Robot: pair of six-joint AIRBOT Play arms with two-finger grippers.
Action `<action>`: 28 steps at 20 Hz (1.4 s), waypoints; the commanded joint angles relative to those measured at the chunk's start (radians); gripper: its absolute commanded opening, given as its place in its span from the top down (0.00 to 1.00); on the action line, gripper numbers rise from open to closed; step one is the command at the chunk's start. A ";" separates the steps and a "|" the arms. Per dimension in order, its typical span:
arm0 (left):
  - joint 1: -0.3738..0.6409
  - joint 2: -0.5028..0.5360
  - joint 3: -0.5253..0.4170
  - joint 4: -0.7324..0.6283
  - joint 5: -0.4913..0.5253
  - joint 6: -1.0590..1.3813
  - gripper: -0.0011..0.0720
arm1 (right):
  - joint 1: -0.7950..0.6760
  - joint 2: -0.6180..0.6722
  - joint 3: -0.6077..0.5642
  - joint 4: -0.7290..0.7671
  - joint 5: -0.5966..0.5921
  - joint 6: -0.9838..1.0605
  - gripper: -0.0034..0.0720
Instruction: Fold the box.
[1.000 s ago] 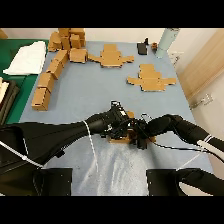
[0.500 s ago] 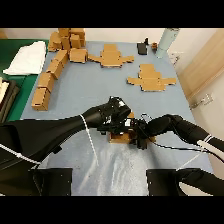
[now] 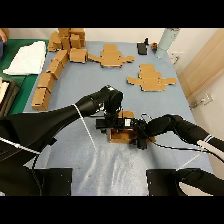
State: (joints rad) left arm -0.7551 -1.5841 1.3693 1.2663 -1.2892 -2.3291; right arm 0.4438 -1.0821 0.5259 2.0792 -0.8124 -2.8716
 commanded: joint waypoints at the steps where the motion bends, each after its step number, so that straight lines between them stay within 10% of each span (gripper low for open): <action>1: 0.035 0.001 0.002 -0.071 -0.009 0.015 0.33 | 0.000 0.001 0.000 0.000 0.000 0.000 0.39; 28: 0.256 0.000 0.002 -0.127 -0.099 0.356 0.34 | 0.000 0.001 0.000 0.000 0.000 0.000 0.39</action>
State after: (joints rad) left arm -0.5529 -1.5841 1.3705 1.1442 -1.3640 -2.0972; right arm 0.4450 -1.0821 0.5255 2.0792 -0.8127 -2.8712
